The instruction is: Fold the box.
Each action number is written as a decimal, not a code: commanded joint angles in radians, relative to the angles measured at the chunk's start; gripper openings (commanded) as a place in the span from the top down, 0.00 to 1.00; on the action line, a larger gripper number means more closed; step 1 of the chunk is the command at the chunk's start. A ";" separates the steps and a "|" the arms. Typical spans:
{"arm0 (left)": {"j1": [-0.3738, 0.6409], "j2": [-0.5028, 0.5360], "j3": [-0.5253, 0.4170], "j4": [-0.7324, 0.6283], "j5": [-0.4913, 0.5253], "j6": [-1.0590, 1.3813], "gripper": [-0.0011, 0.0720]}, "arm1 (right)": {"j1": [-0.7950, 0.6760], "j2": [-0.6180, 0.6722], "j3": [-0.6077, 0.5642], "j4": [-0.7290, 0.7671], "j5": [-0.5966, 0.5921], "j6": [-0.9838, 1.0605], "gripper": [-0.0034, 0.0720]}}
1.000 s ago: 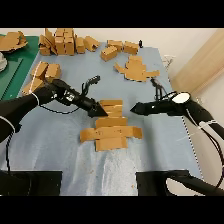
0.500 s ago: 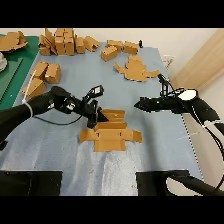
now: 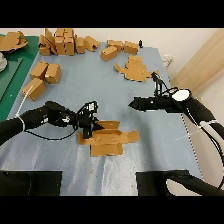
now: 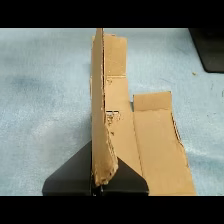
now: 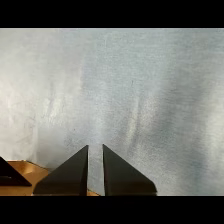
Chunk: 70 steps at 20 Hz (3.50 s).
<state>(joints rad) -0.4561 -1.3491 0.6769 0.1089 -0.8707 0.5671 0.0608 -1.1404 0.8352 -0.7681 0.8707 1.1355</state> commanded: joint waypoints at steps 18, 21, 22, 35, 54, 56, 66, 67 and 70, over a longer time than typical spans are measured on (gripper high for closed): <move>0.001 0.003 -0.019 0.000 -0.001 0.010 0.97 | 0.010 0.146 -0.070 -0.039 -0.020 -0.079 0.95; 0.001 0.003 -0.019 0.000 -0.002 0.010 0.97 | 0.042 0.377 -0.241 -0.052 0.045 -0.055 0.95; 0.001 0.003 -0.019 0.000 -0.001 0.009 0.97 | 0.095 0.462 -0.296 -0.058 0.081 -0.055 0.95; 0.001 0.003 -0.019 0.000 -0.002 0.010 0.97 | 1.081 0.463 -0.406 -0.802 0.048 -0.032 0.91; 0.001 0.003 -0.019 0.000 -0.002 0.010 0.97 | 1.077 0.227 -0.400 -1.160 -0.198 0.106 0.61; 0.001 0.003 -0.019 0.000 -0.002 0.010 0.97 | 1.077 0.238 -0.390 -1.198 -0.194 0.166 0.61; 0.001 0.003 -0.019 0.000 -0.002 0.009 0.97 | 0.938 0.269 -0.381 -1.238 -0.241 0.326 0.28; 0.001 0.003 -0.019 0.000 -0.002 0.010 0.97 | 0.929 0.269 -0.381 -1.229 -0.248 0.341 0.22; 0.001 0.003 -0.019 0.000 -0.002 0.010 0.97 | 0.910 0.269 -0.381 -1.223 -0.252 0.384 0.16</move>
<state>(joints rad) -0.4553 -1.3468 0.6579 0.1081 -0.8715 0.5762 0.9928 -0.8726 0.4530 -1.9984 0.6281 1.4734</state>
